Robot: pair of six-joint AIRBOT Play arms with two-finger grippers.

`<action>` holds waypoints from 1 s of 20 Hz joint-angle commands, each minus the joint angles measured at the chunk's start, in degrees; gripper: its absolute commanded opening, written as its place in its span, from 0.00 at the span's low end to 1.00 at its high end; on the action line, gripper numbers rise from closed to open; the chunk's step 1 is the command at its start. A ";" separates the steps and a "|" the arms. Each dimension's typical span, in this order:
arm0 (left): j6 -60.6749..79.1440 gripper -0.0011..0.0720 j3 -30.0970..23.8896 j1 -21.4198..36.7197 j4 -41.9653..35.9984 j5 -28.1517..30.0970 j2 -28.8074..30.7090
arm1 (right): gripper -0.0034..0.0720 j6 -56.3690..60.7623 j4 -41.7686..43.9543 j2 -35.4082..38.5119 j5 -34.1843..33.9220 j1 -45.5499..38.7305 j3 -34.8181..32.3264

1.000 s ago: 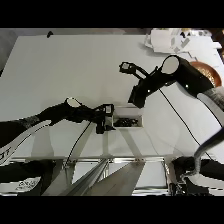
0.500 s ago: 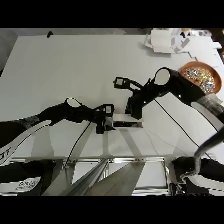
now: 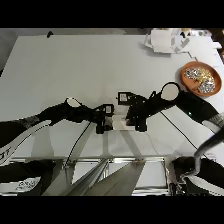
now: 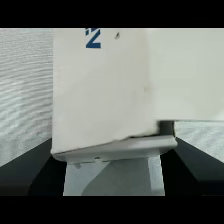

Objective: Fold the box and place the chain.

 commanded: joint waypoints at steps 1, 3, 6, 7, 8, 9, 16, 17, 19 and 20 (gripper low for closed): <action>0.00 0.11 0.02 0.02 0.00 0.00 0.04 | 0.42 -1.07 0.52 0.74 -3.96 2.38 -1.14; 0.00 0.11 0.02 0.02 -0.02 0.00 0.04 | 0.44 -1.03 0.04 0.74 -6.99 2.89 -1.14; 0.00 0.11 0.02 0.02 0.00 0.00 0.04 | 0.44 -0.42 -2.86 0.74 -9.27 2.89 -1.14; 0.00 0.11 0.02 0.02 0.00 0.00 0.04 | 0.44 -0.33 -3.93 0.74 -9.20 2.89 -1.14; 0.00 0.11 0.02 0.02 -0.02 0.00 0.04 | 0.40 -0.20 -4.20 0.74 -9.22 2.89 -1.14; 0.00 0.11 0.02 0.02 -0.02 0.00 0.04 | 0.35 -0.22 -4.11 0.74 -9.22 2.89 -1.14; 0.00 0.11 0.02 0.02 0.00 0.00 0.04 | 0.25 -0.22 -3.96 0.48 -8.98 2.91 -1.16; 0.00 0.11 0.02 0.02 -0.02 0.00 0.04 | 0.25 -0.22 -3.96 0.46 -9.01 2.89 -1.25; 0.00 0.11 0.02 0.02 -0.02 0.00 0.04 | 0.26 -0.24 -3.98 0.39 -8.96 2.89 -1.79; 0.00 0.11 0.04 0.02 0.00 0.00 0.04 | 0.26 -0.24 -3.96 0.39 -8.98 2.89 -2.10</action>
